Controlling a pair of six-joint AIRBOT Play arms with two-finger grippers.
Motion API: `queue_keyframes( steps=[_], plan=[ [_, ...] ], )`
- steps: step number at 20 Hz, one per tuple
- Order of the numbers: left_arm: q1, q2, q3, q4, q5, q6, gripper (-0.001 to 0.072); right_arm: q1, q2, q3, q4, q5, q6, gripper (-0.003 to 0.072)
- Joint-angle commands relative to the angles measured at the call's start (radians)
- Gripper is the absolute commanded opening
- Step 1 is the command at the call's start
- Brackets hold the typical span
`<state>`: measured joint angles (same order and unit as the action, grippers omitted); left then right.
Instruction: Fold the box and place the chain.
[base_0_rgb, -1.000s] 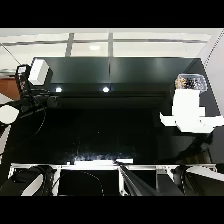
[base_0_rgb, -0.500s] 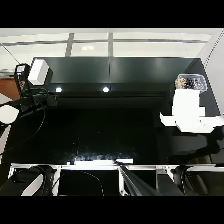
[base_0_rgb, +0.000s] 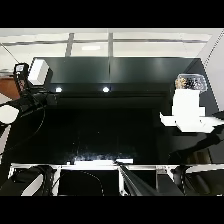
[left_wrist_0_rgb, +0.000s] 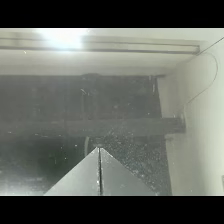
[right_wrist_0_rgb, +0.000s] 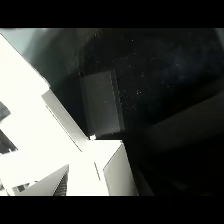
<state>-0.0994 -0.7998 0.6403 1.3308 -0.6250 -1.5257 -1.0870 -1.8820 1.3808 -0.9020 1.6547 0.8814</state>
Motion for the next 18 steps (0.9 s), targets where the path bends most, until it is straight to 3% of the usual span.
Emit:
queue_keyframes(
  steps=[1,2,3,4,9,11,18],
  plan=[
    [0.000,-0.001,-0.001,0.000,0.000,0.000,0.0026,0.022,-0.010,0.006,-0.037,0.013,-0.003,0.0468],
    [0.000,-0.001,-0.001,0.000,0.000,0.000,0.0026,0.021,-0.009,0.006,-0.037,0.020,-0.007,0.0410],
    [0.000,-0.001,-0.001,0.000,0.000,0.000,0.0026,0.019,-0.009,0.006,-0.037,0.030,-0.007,0.0191],
    [0.000,-0.001,-0.001,0.000,0.000,0.000,0.0026,0.017,-0.009,0.006,-0.037,0.035,-0.008,0.0130],
    [0.000,-0.001,-0.001,-0.001,0.000,0.000,0.0026,0.015,-0.009,0.006,-0.004,0.065,-0.039,0.0127],
    [0.000,-0.001,-0.001,-0.001,0.000,0.000,0.0027,0.015,-0.009,0.006,0.033,0.073,-0.061,0.0042],
    [0.000,-0.001,-0.001,-0.011,0.001,0.000,0.0026,0.072,0.039,-0.001,0.079,0.090,-0.063,0.0042]
  ],
)
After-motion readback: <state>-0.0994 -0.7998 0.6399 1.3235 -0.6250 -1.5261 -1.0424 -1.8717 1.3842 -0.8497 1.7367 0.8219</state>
